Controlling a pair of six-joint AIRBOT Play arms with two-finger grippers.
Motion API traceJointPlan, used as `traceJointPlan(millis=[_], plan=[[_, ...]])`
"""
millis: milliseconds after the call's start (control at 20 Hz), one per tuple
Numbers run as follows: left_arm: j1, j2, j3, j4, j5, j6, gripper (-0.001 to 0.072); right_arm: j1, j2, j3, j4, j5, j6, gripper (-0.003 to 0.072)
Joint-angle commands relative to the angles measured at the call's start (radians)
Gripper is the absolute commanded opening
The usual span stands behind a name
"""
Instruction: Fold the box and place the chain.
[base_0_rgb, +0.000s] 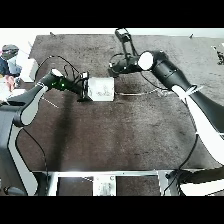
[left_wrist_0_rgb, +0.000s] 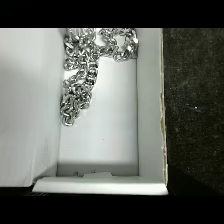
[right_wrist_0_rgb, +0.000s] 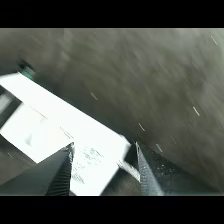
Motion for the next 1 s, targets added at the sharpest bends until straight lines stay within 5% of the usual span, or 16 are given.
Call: traceJointPlan(millis=[0,200,500,950], plan=[[0.000,0.000,0.000,0.000,0.000,0.000,0.0344,-0.101,0.076,-0.110,0.041,0.067,0.005,0.0440],[0.000,0.000,0.000,0.000,0.000,0.000,0.0344,-0.183,0.205,-0.315,0.078,-0.019,0.017,0.0440],[0.000,0.000,0.000,0.000,0.000,0.000,0.0344,-0.370,0.221,-0.592,0.053,-0.229,0.240,0.0440],[0.000,0.000,0.000,0.000,0.000,0.000,0.0344,-0.411,0.064,-0.626,0.177,-0.452,0.312,0.0439]])
